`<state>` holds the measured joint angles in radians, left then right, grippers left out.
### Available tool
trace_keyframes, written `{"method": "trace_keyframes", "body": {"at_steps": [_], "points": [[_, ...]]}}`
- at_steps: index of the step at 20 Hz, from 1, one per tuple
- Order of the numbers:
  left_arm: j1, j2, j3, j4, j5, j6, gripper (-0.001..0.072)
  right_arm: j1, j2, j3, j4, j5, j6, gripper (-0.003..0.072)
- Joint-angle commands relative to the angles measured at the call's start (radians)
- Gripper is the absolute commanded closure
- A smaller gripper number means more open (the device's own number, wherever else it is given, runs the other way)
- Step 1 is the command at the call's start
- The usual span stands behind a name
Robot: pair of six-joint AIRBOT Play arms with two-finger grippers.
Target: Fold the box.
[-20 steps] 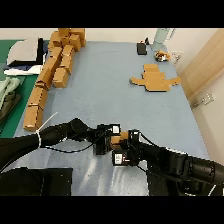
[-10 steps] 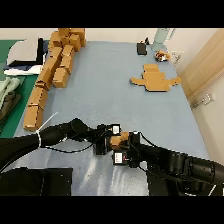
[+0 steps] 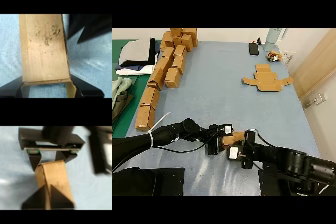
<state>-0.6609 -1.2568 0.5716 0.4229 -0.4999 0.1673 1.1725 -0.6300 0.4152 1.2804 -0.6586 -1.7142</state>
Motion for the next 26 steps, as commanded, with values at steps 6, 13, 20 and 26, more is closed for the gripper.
{"method": "trace_keyframes", "body": {"at_steps": [6,13,20,26], "points": [[0.0,0.0,0.001,0.0,0.0,0.0,0.0105,-0.008,0.163,-0.059,0.723,-0.322,0.518,0.0686],[0.0,0.0,0.001,0.0,0.0,0.0,0.0105,-0.274,0.166,-0.092,0.93,-0.334,0.289,0.0686],[0.0,0.0,0.001,0.0,0.0,0.0,0.0105,-0.769,-0.073,-0.051,1.229,-0.407,-0.182,0.0685],[0.0,0.0,0.001,0.0,0.0,0.0,0.0105,-0.956,-0.476,0.12,1.433,-0.663,-0.542,0.0684]]}}
